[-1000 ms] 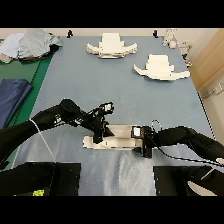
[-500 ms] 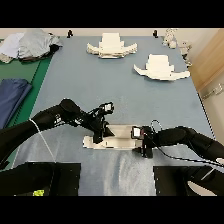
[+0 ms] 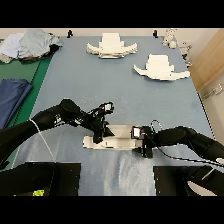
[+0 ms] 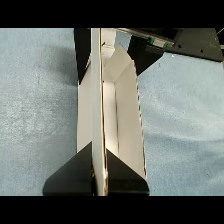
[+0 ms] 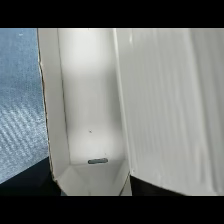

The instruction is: Fold the box.

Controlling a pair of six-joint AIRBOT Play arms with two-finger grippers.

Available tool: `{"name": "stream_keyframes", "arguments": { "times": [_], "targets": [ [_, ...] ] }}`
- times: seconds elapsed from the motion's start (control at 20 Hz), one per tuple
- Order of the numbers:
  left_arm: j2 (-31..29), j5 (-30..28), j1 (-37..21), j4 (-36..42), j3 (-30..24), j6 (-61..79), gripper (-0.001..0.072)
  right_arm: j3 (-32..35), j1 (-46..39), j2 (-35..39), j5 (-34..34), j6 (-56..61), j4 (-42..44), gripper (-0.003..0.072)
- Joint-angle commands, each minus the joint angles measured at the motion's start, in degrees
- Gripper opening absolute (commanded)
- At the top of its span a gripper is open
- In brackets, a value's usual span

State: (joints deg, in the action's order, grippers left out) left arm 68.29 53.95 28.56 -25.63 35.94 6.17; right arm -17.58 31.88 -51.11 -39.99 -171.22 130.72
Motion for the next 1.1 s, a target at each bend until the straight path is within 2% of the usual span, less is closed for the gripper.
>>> {"name": "stream_keyframes", "arguments": {
  "times": [0.0, 0.05, 0.1, 0.25, 0.3, 0.35, 0.55, 0.6, 0.65, 0.75, 0.8, 0.85, 0.95, 1.05],
  "targets": [
    [0.02, -0.07, 0.04, 0.35, 0.02, 0.00, 0.0158, 0.04, -0.04, 0.00, 0.04, 0.04, 0.04, 0.0462],
    [0.00, -0.48, 0.04, 0.42, 0.02, -0.09, 0.0407, 0.04, -0.04, 0.00, 0.04, 0.04, 0.04, 0.0462],
    [0.00, -0.87, 0.04, 0.37, 0.02, -0.04, 0.0430, 0.04, -0.04, 0.00, 0.04, 0.04, 0.04, 0.0462],
    [-0.17, -2.14, -0.46, 0.26, 0.35, -0.90, 0.0432, 0.04, -0.04, 0.00, 0.04, 0.04, 0.04, 0.0462],
    [-0.72, -2.05, -1.22, -0.07, 0.61, -3.78, 0.0536, 0.04, -0.04, 0.00, 0.04, 0.04, 0.04, 0.0462],
    [-1.77, -2.05, -2.47, -0.76, 0.72, -7.93, 0.0699, 0.04, -0.04, 0.00, 0.04, 0.04, 0.04, 0.0462],
    [-10.58, 5.62, -10.54, -16.11, 1.25, -29.83, 0.0700, 0.04, -0.04, 0.00, 0.04, 0.04, 0.02, 0.0462],
    [-13.62, 8.70, -12.50, -19.76, 1.25, -35.63, 0.0688, 0.04, -0.04, 0.00, 0.04, 0.04, 0.04, 0.0462],
    [-16.41, 12.41, -14.03, -21.92, 1.25, -41.07, 0.0535, 0.04, -0.04, 0.00, 0.04, 0.04, 0.04, 0.0462],
    [-20.02, 19.34, -14.80, -21.94, 1.18, -47.45, 0.0104, 0.04, -0.04, 0.00, 0.04, 0.04, 0.04, 0.0462],
    [-20.76, 22.18, -13.86, -20.24, 1.01, -49.96, 0.0015, 0.04, -0.04, 0.00, 0.04, 0.04, 0.04, 0.0462],
    [-20.79, 23.30, -12.07, -17.03, 0.55, -54.23, 0.0015, 0.02, -0.04, 0.00, 0.04, 0.04, 0.04, 0.0462],
    [-19.74, 21.55, -6.34, -10.25, -0.83, -59.45, 0.0015, 0.04, -0.04, 0.00, 0.04, 0.04, 0.02, 0.0462],
    [-16.65, 14.62, 1.20, -5.31, -1.07, -61.57, 0.0015, 0.04, -0.04, 0.00, 0.04, 0.04, 0.04, 0.0462]
  ]
}}
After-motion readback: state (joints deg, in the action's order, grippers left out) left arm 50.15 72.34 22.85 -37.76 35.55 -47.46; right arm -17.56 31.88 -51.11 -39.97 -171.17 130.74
